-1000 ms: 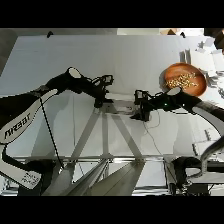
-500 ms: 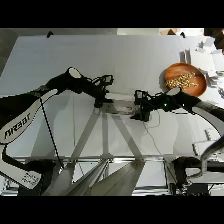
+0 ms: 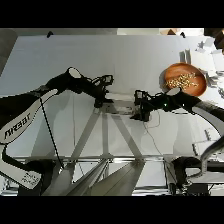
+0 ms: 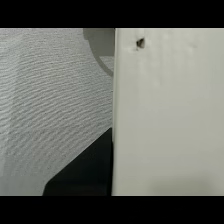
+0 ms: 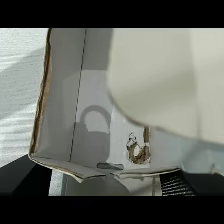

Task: Fold the box and place the chain.

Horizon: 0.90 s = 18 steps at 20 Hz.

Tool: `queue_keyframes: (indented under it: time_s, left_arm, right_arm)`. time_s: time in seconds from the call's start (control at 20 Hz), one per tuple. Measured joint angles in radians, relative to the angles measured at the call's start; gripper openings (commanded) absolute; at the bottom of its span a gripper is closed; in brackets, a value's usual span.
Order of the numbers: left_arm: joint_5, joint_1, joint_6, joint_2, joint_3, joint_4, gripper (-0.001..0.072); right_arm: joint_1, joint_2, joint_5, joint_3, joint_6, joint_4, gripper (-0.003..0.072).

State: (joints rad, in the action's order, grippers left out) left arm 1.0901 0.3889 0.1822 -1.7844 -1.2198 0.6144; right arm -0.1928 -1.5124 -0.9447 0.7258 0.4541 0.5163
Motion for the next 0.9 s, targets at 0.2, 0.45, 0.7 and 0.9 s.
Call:
queue_keyframes:
  time_s: [0.2, 0.45, 0.7, 0.9]
  left_arm:
    - [0.002, 0.0, 0.0, 0.0, 0.0, 0.0, 0.0008]
    - [0.001, 0.0, 0.0, 0.0, 0.0, 0.0, 0.0008]
    - [0.0, 0.0, 0.0, 0.0, 0.0, 0.0, 0.0008]
    - [0.0, 0.0, 0.0, 0.0, 0.0, 0.0, 0.0008]
  right_arm:
    - [0.0, 0.0, 0.0, 0.0, 0.0, 0.0, 0.0519]
    - [0.0, 0.0, 0.0, 0.0, 0.0, 0.0, 0.0519]
    - [0.0, 0.0, -0.001, 0.0, 0.0, 0.0, 0.0519]
    - [0.0, 0.0, -0.002, 0.0, 0.0, 0.0, 0.0519]
